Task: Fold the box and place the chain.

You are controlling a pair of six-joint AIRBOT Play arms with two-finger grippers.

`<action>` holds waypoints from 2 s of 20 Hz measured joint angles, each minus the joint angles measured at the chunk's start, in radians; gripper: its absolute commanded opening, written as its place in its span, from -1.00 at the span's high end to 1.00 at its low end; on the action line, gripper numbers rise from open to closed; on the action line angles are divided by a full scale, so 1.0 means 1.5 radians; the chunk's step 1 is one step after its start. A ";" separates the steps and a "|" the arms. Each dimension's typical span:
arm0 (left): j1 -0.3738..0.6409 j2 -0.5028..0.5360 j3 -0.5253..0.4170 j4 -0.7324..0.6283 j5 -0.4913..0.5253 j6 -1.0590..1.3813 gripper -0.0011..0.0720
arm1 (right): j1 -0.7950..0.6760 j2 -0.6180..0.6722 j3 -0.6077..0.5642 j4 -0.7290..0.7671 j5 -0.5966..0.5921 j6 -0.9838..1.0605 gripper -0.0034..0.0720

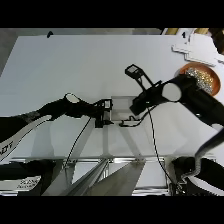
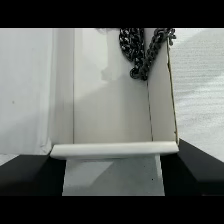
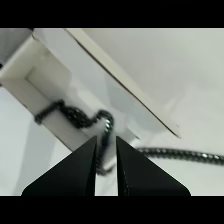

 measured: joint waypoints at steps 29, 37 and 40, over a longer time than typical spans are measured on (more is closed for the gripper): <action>0.000 0.000 0.000 0.000 0.000 0.000 0.95 | -0.143 0.038 -0.291 0.266 -0.154 -0.801 0.43; 0.000 0.000 0.000 0.000 0.000 0.000 0.95 | -0.143 0.034 -0.292 0.257 -0.150 -0.820 0.86; 0.000 0.000 0.000 0.000 0.000 0.000 0.95 | -0.143 0.059 -0.292 0.203 -0.142 -0.802 0.86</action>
